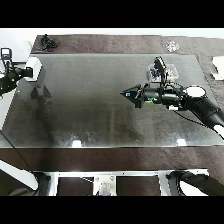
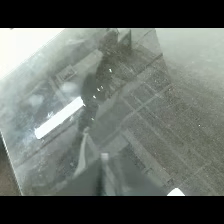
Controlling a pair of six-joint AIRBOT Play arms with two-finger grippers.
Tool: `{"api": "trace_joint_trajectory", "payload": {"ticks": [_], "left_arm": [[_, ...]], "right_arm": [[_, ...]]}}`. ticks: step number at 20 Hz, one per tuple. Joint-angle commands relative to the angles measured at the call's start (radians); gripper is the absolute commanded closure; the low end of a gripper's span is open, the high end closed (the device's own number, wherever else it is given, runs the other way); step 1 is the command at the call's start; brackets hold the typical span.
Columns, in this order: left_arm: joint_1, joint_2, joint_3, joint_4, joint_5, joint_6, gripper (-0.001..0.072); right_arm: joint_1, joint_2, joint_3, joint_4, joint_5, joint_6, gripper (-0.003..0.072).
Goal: Fold the box and place the chain.
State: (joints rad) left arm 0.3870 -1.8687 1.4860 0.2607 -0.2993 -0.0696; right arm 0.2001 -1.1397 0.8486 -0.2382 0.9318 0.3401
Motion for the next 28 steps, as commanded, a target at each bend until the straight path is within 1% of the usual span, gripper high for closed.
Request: {"api": "trace_joint_trajectory", "payload": {"ticks": [1,3,4,5,6,7,10,12,13,15,16,18,21,23,26,28], "left_arm": [[0.001,0.036,0.0,0.029,-0.07,-0.002,-0.0011],[0.001,0.083,0.0,0.101,-0.118,-0.036,-0.0011],[0.001,0.118,0.0,0.164,-0.158,-0.095,0.0025],[0.001,0.155,0.0,0.216,-0.213,-0.147,0.0237],[0.001,0.196,0.0,0.24,-0.277,-0.181,0.048],[0.001,0.232,0.0,0.241,-0.354,-0.182,0.0689],[0.0,0.335,0.0,0.208,-0.53,-0.196,0.0694],[0.0,0.402,-0.003,0.172,-0.586,-0.213,0.0696],[0.0,0.445,-0.019,0.162,-0.587,-0.22,0.0696],[-0.003,0.556,-0.098,0.106,-0.518,-0.213,0.0696],[-0.011,0.608,-0.142,0.099,-0.477,-0.209,0.0697],[-0.028,0.713,-0.241,0.095,-0.412,-0.198,0.0697],[-0.075,0.853,-0.389,0.094,-0.338,-0.153,0.0697],[-0.13,0.948,-0.488,0.094,-0.257,-0.15,0.0697],[-0.225,1.085,-0.615,0.094,-0.13,-0.151,0.0697],[-0.288,1.175,-0.69,0.096,-0.066,-0.16,0.0697]], "right_arm": [[0.0,0.0,0.0,0.003,0.0,0.0,0.0362],[-0.002,0.0,0.0,0.003,-0.002,0.0,0.0382],[-0.002,0.0,0.0,0.003,-0.012,0.0,0.0492],[-0.002,0.0,0.0,0.004,-0.029,0.001,0.0573],[-0.002,0.0,0.0,0.013,-0.047,0.001,0.0623],[-0.002,0.0,0.0,0.027,-0.08,0.004,0.068],[0.0,0.001,0.0,0.057,-0.2,0.009,0.0682],[0.0,0.007,0.0,0.09,-0.244,0.008,0.0683],[0.0,0.019,0.0,0.091,-0.261,0.017,0.0684],[0.0,0.065,0.0,0.089,-0.289,0.027,0.0684],[0.0,0.095,0.0,0.089,-0.311,0.027,0.0684],[0.0,0.168,-0.002,0.082,-0.378,0.027,0.0684],[0.0,0.301,-0.039,0.053,-0.511,0.027,0.0685],[0.0,0.4,-0.099,0.023,-0.609,0.027,0.0685],[0.0,0.562,-0.237,-0.037,-0.751,0.026,0.0685],[-0.002,0.666,-0.33,-0.083,-0.779,0.026,0.0685]]}}
